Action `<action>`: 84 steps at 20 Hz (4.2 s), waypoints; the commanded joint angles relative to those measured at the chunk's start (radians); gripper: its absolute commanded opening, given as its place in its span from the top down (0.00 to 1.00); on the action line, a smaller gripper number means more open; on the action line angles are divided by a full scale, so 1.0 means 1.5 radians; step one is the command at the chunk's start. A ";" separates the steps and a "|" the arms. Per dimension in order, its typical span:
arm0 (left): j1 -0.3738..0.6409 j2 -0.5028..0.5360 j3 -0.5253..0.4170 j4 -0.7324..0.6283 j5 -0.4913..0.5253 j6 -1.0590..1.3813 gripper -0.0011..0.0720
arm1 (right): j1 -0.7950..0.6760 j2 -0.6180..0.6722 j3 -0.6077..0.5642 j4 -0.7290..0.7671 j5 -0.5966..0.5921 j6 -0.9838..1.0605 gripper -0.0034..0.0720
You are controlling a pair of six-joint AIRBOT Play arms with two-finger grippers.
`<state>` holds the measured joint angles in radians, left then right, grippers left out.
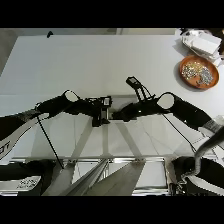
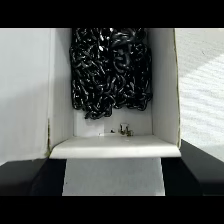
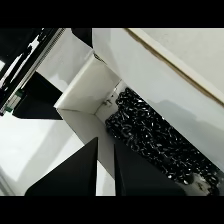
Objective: Fold the box and place the chain.
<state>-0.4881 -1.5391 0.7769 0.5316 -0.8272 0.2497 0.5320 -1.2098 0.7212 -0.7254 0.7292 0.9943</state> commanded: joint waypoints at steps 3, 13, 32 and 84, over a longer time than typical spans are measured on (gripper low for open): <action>0.000 0.001 0.000 0.000 0.000 0.000 0.78 | -0.011 0.009 0.002 0.010 0.012 0.015 0.71; 0.000 0.001 0.000 0.000 0.000 0.000 0.78 | -0.196 0.150 -0.003 -0.190 0.172 -0.045 0.72; 0.000 0.001 0.000 0.000 0.000 0.000 0.78 | -0.202 0.074 -0.101 -0.035 0.088 -0.791 0.72; 0.000 0.001 0.000 0.000 0.000 0.000 0.78 | -0.071 0.159 -0.108 0.159 -0.062 -0.635 0.93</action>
<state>-0.4881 -1.5391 0.7769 0.5316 -0.8272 0.2497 0.3542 -0.9382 0.5587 -0.5159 0.7792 -0.0578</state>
